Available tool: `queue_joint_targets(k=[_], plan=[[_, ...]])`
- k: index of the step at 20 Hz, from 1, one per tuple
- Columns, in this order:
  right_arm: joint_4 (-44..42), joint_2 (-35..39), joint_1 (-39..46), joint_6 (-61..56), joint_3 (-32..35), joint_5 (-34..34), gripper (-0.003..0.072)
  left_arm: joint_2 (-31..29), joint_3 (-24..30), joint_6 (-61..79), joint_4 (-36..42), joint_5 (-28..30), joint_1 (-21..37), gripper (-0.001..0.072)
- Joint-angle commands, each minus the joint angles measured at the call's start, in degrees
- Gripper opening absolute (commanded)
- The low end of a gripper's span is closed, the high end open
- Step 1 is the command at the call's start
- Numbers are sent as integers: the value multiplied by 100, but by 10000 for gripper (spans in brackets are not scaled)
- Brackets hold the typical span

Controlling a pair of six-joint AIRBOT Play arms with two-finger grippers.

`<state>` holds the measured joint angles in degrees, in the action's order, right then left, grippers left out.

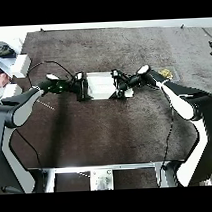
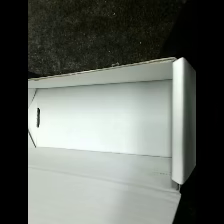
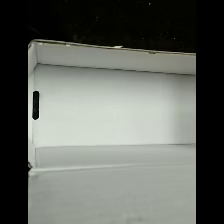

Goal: Fold the box and place the chain.

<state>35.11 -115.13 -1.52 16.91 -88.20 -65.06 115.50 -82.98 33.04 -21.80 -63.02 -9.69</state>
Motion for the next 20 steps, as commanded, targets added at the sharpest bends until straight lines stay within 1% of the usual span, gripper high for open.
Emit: queue_joint_targets(k=[1, 5, 8, 11, 13, 20], plan=[[7, 0, -7, -2, 0, -11, 319, 7, -7, 52, 2, -50, 4, 712], [7, 0, -7, -2, 0, -9, 319, 164, -72, 48, 107, -85, 2, 712], [7, 0, -7, -2, 0, -9, 319, 157, -160, 44, 125, -264, 4, 711], [7, 0, -7, -2, 0, -9, 318, 157, -162, 48, 129, -284, 4, 710], [7, 0, -7, -2, 0, -9, 318, 164, -160, 48, 129, -350, 2, 652], [7, 0, -7, -2, 0, -9, 319, 225, -190, 52, 129, -365, 4, 654]])
